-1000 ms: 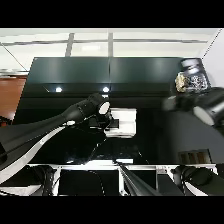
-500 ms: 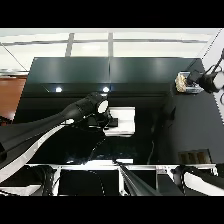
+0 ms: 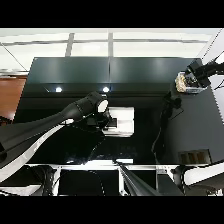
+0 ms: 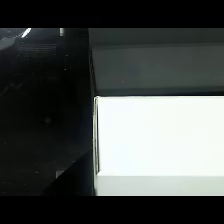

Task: Fold the box and place the chain.

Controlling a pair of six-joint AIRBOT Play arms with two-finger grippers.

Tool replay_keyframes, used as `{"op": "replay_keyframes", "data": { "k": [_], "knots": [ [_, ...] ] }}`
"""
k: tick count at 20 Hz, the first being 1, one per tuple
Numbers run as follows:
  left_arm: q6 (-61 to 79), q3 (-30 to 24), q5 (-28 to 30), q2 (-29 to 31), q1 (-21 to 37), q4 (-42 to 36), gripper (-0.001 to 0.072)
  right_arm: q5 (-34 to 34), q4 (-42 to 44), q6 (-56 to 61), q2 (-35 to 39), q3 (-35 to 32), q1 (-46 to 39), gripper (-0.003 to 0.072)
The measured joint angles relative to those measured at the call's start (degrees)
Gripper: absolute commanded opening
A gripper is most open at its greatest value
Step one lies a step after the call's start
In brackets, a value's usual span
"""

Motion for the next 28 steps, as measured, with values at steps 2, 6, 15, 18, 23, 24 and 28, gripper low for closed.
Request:
{"op": "replay_keyframes", "data": {
  "k": [2, 6, 15, 18, 23, 24, 28],
  "knots": [
    [0.0, 0.0, -0.02, 0.0, 0.0, -0.15, 0.0028, 0.63, 1.42, 0.46, -1.75, 1.07, -0.2, 0.0569],
    [0.02, 0.0, -0.13, 0.0, 0.0, -0.2, 0.0028, 0.66, 2.89, 0.85, -3.87, 1.95, -0.35, 0.0531],
    [0.02, 0.0, -0.09, 0.0, 0.0, -0.22, 0.0028, 1.99, 5.4, -2.38, -6.14, 2.93, -0.5, 0.0012],
    [0.02, 0.0, -0.04, 0.0, 0.0, -0.22, 0.0028, 4.59, 5.92, -7.21, -4.94, 5.4, -1.09, 0.0011],
    [0.02, 0.0, 0.02, 0.0, 0.0, -0.22, 0.0028, 6.54, 7.28, -20.09, 3.65, 8.22, -2.38, 0.001],
    [0.02, 0.0, 0.0, 0.0, 0.0, -0.22, 0.0028, 6.95, 7.78, -22.64, 6.21, 8.37, -2.47, 0.0009],
    [0.02, 0.0, 0.02, 0.0, 0.0, -0.22, 0.0028, 6.91, 10.56, -31.54, 18.69, 8.79, -2.73, 0.0005]
  ]
}}
